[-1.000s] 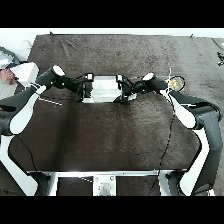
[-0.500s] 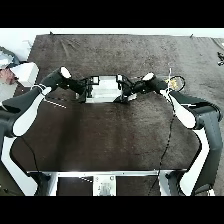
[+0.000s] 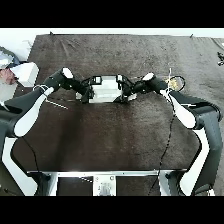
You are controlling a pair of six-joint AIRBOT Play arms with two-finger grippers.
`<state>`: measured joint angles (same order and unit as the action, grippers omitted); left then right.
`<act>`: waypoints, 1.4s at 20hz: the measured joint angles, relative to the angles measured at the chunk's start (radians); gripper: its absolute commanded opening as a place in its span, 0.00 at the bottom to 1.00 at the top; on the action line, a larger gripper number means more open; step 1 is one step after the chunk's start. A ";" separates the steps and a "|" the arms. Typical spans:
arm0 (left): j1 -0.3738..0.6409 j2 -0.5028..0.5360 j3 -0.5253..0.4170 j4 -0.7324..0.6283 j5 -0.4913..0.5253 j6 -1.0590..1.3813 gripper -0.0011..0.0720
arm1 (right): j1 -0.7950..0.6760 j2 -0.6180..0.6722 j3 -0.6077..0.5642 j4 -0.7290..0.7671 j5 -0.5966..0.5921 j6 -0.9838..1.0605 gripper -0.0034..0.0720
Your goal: Fold the box and place the chain.
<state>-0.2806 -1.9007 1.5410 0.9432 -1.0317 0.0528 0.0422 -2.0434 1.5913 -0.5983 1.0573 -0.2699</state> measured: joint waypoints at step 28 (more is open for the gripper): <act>0.081 0.014 -0.003 -0.057 -0.128 -0.022 0.02 | 0.000 0.000 0.000 0.000 0.000 0.000 0.76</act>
